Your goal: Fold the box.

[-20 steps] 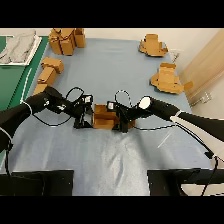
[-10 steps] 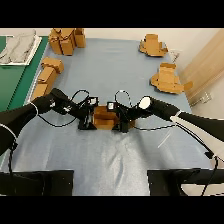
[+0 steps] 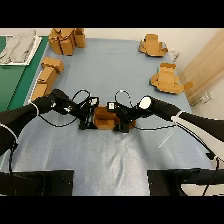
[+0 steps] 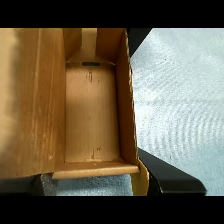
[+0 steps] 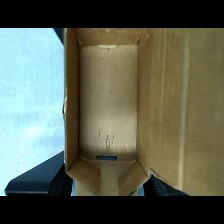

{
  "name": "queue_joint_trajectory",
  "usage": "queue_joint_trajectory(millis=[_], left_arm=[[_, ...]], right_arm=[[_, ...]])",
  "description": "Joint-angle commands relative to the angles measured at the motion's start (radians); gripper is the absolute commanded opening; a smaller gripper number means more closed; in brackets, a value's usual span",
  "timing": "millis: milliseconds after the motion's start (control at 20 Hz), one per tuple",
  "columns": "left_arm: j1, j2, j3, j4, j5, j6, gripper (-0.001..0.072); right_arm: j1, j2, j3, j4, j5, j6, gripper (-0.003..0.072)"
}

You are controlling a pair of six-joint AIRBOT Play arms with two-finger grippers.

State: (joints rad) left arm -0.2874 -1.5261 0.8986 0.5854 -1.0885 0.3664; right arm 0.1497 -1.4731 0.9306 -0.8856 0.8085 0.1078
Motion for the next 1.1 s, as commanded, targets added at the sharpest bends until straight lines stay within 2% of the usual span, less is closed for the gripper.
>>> queue_joint_trajectory(millis=[0, 50, 200, 250, 300, 500, 650, 700, 750, 800, 900, 950, 1050], left_arm=[[0.001, -0.001, 0.000, 0.002, 0.005, 0.000, 0.0288], [0.001, -0.001, 0.000, 0.002, 0.005, 0.000, 0.0288], [0.001, -0.001, 0.000, 0.002, 0.005, -0.001, 0.0288], [0.001, -0.001, 0.000, 0.002, 0.005, -0.001, 0.0288], [0.001, -0.001, 0.000, 0.002, 0.005, -0.001, 0.0288], [0.001, -0.001, 0.000, 0.002, 0.005, -0.001, 0.0289], [0.001, -0.001, 0.000, 0.002, 0.005, -0.001, 0.0289], [0.001, -0.001, 0.000, 0.002, 0.005, -0.001, 0.0289], [0.001, -0.001, 0.000, 0.002, 0.005, -0.001, 0.0289], [0.001, -0.001, 0.000, 0.002, 0.005, -0.001, 0.0288], [0.001, -0.001, 0.000, 0.002, 0.004, -0.001, 0.0288], [0.001, -0.001, 0.000, 0.002, 0.005, -0.001, 0.0288], [0.001, -0.001, 0.000, 0.002, 0.004, -0.001, 0.0288]], right_arm=[[-0.001, 0.031, 0.001, -0.035, -0.003, 0.053, 0.0561], [-0.001, 0.042, 0.001, -0.069, -0.003, 0.084, 0.0607], [-0.001, 0.078, 0.001, -0.129, 0.022, 0.151, 0.0607], [-0.001, 0.086, 0.001, -0.129, 0.043, 0.151, 0.0666], [-0.001, 0.091, 0.001, -0.133, 0.065, 0.161, 0.0694], [-0.001, 0.098, 0.001, -0.167, 0.124, 0.237, 0.0694], [-0.001, 0.098, 0.001, -0.168, 0.098, 0.236, 0.0685], [-0.001, 0.098, 0.001, -0.167, 0.084, 0.236, 0.0589], [0.000, 0.097, 0.001, -0.165, 0.076, 0.234, 0.0447], [0.002, 0.096, 0.001, -0.165, 0.069, 0.232, 0.0366], [0.002, 0.093, 0.001, -0.161, 0.044, 0.232, 0.0358], [0.002, 0.092, 0.001, -0.156, 0.029, 0.232, 0.0325], [0.002, 0.092, 0.001, -0.130, 0.019, 0.230, 0.0180]])
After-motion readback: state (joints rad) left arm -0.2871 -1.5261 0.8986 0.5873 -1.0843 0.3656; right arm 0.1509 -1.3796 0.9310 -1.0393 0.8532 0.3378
